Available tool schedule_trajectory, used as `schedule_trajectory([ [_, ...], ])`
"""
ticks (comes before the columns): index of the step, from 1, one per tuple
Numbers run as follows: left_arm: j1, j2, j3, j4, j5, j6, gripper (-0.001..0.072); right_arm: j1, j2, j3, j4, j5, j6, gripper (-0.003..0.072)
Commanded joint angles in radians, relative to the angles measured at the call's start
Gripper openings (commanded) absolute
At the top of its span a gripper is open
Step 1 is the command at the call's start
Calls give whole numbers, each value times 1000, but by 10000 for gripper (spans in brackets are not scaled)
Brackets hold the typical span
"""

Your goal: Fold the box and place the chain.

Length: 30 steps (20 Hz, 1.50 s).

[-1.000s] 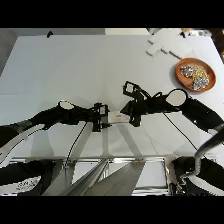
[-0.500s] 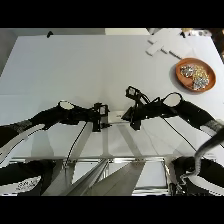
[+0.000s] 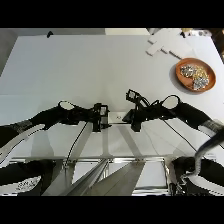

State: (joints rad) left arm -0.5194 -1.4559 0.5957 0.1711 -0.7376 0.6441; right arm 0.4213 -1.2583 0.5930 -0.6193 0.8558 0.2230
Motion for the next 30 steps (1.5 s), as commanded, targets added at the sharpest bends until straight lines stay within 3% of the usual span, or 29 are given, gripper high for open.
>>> schedule_trajectory([
  [1, 0, 1, 1, -2, 1, 0, 63, 1, 2, -7, -30, -11, 0, 7],
  [12, 0, 1, 1, -2, 1, 0, 63, 0, 319, 3, -69, -80, 7, 6],
  [14, 0, 1, 1, -1, 0, 0, 63, 0, 371, 3, -185, -96, 105, 7],
  [17, 0, 1, 1, -2, 1, 0, 63, -1, 403, 12, -517, -79, 518, 7],
  [19, 0, 1, 1, -2, 1, 0, 63, -44, 403, 12, -697, 4, 821, 8],
  [21, 0, 1, 1, -2, 1, 0, 63, -139, 403, 12, -743, 154, 1047, 8],
  [25, 0, 1, 1, -1, 1, 0, 63, -337, 402, 12, -739, 460, 1199, 9],
  [30, 0, 1, 1, -1, 1, 0, 63, -443, 395, 11, -739, 470, 1278, 9],
])
